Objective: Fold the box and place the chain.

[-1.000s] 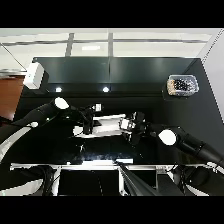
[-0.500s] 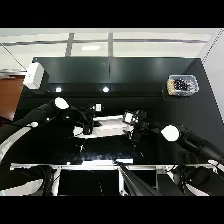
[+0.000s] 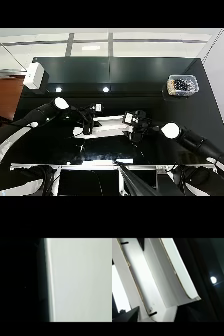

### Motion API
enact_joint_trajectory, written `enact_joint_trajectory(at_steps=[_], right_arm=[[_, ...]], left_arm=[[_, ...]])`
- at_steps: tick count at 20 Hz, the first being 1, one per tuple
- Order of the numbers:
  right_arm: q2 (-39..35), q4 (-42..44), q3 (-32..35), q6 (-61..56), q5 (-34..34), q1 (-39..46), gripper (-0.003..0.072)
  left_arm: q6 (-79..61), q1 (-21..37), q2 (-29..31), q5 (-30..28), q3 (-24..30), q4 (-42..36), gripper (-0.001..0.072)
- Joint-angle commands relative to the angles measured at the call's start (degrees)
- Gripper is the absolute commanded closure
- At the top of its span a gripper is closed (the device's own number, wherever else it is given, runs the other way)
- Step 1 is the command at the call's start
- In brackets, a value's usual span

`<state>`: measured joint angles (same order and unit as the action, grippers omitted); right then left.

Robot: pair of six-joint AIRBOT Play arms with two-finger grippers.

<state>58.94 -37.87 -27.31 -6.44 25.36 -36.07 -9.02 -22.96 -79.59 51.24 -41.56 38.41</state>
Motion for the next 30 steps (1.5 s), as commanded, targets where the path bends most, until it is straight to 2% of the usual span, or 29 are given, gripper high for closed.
enact_joint_trajectory(at_steps=[1,4,7,11,18,30], right_arm=[[1.9,7.6,-0.1,8.0,1.2,0.0,-0.0008],[2.0,10.6,-0.2,10.1,4.5,1.3,-0.0007],[2.0,12.0,-0.2,11.5,10.0,5.2,-0.0008],[3.4,12.8,-0.2,14.5,12.2,5.7,-0.0007],[7.5,14.3,-0.2,19.5,12.8,4.8,-0.0007],[9.9,14.0,-0.4,17.4,11.0,4.4,-0.0007]], left_arm=[[0.0,0.0,0.1,0.0,0.0,0.1,0.0683],[0.0,0.0,0.4,-0.4,0.0,0.4,0.0686],[0.0,0.0,1.3,-3.6,0.0,1.5,0.0685],[0.0,-0.4,1.3,-4.2,0.1,1.7,0.0684],[0.0,-2.7,1.1,-4.7,0.1,1.7,0.0683],[0.4,-2.7,0.5,-4.1,0.1,1.7,0.0682]])
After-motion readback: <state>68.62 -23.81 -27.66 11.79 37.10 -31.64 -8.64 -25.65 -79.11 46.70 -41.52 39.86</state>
